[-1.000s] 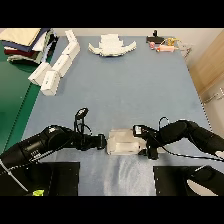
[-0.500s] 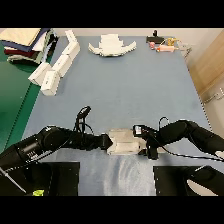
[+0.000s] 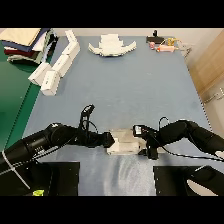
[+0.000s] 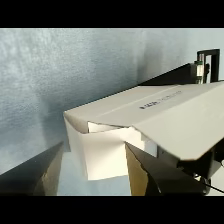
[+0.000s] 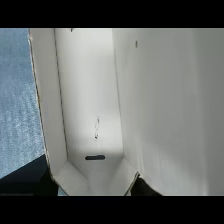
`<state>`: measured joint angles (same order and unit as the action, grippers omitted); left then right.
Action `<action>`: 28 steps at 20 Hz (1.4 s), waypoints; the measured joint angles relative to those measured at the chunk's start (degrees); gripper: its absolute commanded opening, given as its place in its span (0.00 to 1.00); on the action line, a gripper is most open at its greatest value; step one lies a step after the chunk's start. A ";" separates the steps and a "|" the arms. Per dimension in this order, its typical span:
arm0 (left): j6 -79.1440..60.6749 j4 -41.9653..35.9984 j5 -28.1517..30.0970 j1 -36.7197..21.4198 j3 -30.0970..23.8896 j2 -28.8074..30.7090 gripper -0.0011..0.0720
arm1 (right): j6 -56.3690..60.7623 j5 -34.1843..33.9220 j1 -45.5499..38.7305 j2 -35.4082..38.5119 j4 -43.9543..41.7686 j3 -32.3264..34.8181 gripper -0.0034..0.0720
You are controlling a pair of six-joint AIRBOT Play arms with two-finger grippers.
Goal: Fold the box.
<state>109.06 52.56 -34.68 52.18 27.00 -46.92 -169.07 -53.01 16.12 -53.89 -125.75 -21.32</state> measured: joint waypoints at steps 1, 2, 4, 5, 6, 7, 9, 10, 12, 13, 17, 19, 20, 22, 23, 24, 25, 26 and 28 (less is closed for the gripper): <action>0.00 0.61 -0.96 0.00 1.05 -1.09 0.83 | 0.00 0.00 0.00 0.00 0.00 0.00 0.68; 0.07 1.11 -1.88 0.00 2.03 -2.08 0.83 | 0.00 0.00 0.00 0.00 0.00 0.00 0.68; 0.85 2.29 -4.09 0.00 3.76 -4.02 0.83 | 0.00 -0.02 0.00 0.00 0.00 0.00 0.68; 1.66 2.86 -4.94 0.22 4.44 -4.98 0.83 | 0.02 0.00 0.00 0.00 0.00 0.00 0.68; 2.29 3.63 -5.57 0.66 4.94 -5.86 0.83 | 0.00 0.00 0.00 0.00 0.00 0.00 0.68; 3.32 4.31 -6.21 1.33 5.42 -6.73 0.83 | 0.00 0.00 0.00 0.00 0.00 0.00 0.68; 5.53 6.10 -6.84 2.84 6.38 -8.20 0.83 | 0.00 0.00 0.00 0.00 0.00 0.00 0.68; 6.80 7.04 -6.93 3.67 6.95 -8.79 0.83 | 0.00 0.00 0.00 0.00 0.00 0.00 0.68; 9.49 9.22 -7.23 5.07 8.11 -9.55 0.83 | 0.00 0.00 0.00 0.00 -0.02 0.00 0.68; 11.02 10.38 -7.23 5.73 8.61 -9.88 0.83 | 0.00 0.00 0.00 0.00 0.00 0.00 0.68; 16.65 13.38 -7.72 8.09 9.84 -11.17 0.82 | 0.00 0.00 0.00 0.00 0.00 0.00 0.68; 19.08 14.75 -8.28 9.25 10.91 -12.41 0.82 | 0.00 0.00 0.00 0.00 0.00 0.00 0.68; 20.22 15.74 -8.81 9.81 11.65 -13.14 0.82 | 0.00 0.00 0.00 0.00 0.00 0.00 0.68; 22.88 18.16 -10.73 10.97 13.75 -14.91 0.82 | 0.00 0.00 0.00 0.00 0.00 0.00 0.68; 24.15 19.50 -11.96 11.39 14.84 -15.80 0.82 | 0.00 0.00 0.00 0.00 0.00 0.00 0.68; 25.16 20.74 -13.29 11.69 15.96 -16.68 0.82 | 0.00 0.00 0.00 0.00 0.00 0.00 0.68; 26.03 21.86 -14.73 11.91 17.11 -17.62 0.82 | 0.00 0.00 0.00 0.00 0.00 0.00 0.68; 26.71 22.71 -16.11 12.13 18.18 -18.49 0.82 | 0.00 0.00 0.00 0.00 0.00 0.00 0.68; 27.58 24.00 -18.08 12.24 19.87 -20.09 0.82 | 0.00 0.00 0.00 0.00 0.00 0.00 0.68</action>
